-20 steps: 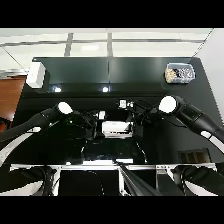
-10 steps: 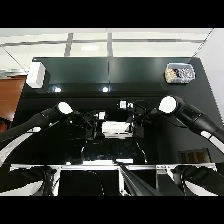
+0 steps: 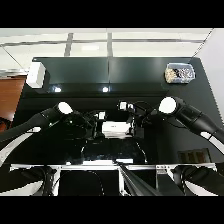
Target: Fold the box and place the chain.
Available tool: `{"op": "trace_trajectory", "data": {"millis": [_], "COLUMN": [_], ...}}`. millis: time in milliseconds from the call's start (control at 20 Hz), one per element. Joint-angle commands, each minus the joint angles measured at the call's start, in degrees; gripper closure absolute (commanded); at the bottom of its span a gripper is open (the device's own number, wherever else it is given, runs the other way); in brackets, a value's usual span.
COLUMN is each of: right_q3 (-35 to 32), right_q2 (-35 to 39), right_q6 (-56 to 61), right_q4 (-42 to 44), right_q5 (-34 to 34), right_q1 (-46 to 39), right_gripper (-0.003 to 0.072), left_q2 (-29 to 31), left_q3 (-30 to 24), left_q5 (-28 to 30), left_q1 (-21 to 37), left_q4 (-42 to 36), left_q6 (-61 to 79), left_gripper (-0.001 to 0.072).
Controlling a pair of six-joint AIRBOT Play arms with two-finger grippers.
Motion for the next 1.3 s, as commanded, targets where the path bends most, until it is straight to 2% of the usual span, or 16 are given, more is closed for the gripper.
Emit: {"op": "trace_trajectory", "data": {"millis": [0, 200, 400, 450, 500, 600, 700, 800, 900, 1000, 1250], "right_q3": [-0.3, -0.1, 1.3, 1.3, 1.3, 0.0, -3.3, -7.3, -9.7, -10.5, -11.4], "right_q2": [0.0, 0.7, 5.4, 6.7, 7.3, 7.3, 7.3, 7.3, 7.1, 6.2, 1.6], "right_q6": [0.7, 7.6, 20.5, 25.6, 31.2, 39.0, 40.0, 40.0, 40.3, 41.3, 42.2], "right_q4": [0.0, -0.2, -0.3, -0.2, -0.1, 1.7, 9.1, 19.1, 24.1, 24.5, 23.8], "right_q5": [0.0, 1.2, 3.3, 4.4, 6.2, 8.8, 6.1, -1.6, -8.3, -11.0, -10.7], "right_q1": [0.0, -0.1, -0.2, -0.5, -1.0, -1.5, -1.4, -1.4, -1.4, -1.4, -1.2], "right_gripper": [0.0129, 0.0130, 0.0130, 0.0158, 0.0295, 0.0666, 0.0670, 0.0670, 0.0670, 0.0670, 0.0670], "left_q2": [0.0, 0.0, 0.0, 0.0, 0.0, 0.0, 0.0, 0.0, 0.0, 0.0, 0.0], "left_q3": [0.0, 0.0, 0.0, 0.0, 0.0, 0.0, 0.0, 0.0, 0.0, 0.0, 0.0], "left_q5": [0.0, 0.0, 0.0, 0.0, 0.0, 0.0, 0.0, 0.0, 0.0, 0.0, 0.0], "left_q1": [0.0, 0.0, 0.0, 0.0, 0.0, 0.0, 0.0, 0.0, 0.0, 0.0, 0.0], "left_q4": [0.0, 0.0, 0.0, 0.0, 0.0, 0.0, 0.0, 0.0, 0.0, 0.0, 0.0], "left_q6": [0.0, 0.0, 0.0, 0.0, 0.0, 0.0, 0.0, 0.0, 0.0, 0.0, 0.0], "left_gripper": [0.0303, 0.0303, 0.0303, 0.0303, 0.0302, 0.0302, 0.0301, 0.0302, 0.0301, 0.0301, 0.0302]}}
